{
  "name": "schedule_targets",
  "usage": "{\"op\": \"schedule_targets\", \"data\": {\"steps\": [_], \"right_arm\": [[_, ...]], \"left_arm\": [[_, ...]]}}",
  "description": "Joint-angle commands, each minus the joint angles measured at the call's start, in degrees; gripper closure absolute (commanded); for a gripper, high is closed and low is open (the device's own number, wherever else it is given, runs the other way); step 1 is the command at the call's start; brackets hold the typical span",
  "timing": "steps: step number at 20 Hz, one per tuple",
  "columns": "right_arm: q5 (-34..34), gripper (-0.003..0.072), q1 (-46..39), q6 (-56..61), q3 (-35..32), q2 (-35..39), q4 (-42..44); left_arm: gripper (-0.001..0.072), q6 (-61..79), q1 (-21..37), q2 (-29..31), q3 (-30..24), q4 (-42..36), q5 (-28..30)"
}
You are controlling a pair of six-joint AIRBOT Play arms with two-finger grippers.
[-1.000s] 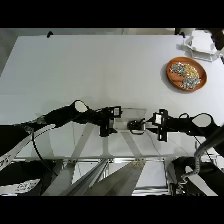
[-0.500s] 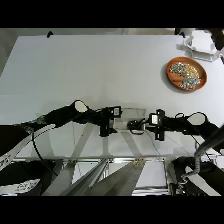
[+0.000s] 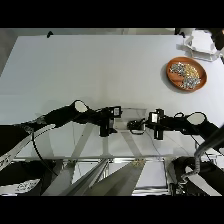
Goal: Fold the box and place the chain.
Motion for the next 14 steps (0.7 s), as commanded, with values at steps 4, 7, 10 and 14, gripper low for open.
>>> {"op": "schedule_targets", "data": {"steps": [4,7,10,14], "right_arm": [[-1.7,0.0664,0.0,5.5,0.0,1.4,-4.6],[-3.9,0.0664,0.0,15.4,0.0,6.9,-13.6],[-3.5,0.0664,0.0,20.4,0.0,15.5,-16.3],[2.6,0.0664,0.0,20.4,0.0,27.8,-14.2]], "left_arm": [[0.0275,0.0,0.0,0.0,0.0,0.0,0.0],[0.0275,0.0,0.0,0.0,0.0,0.0,0.0],[0.0275,0.0,0.0,0.0,0.0,0.0,0.0],[0.0275,0.0,0.0,0.0,0.0,0.0,0.0]]}}
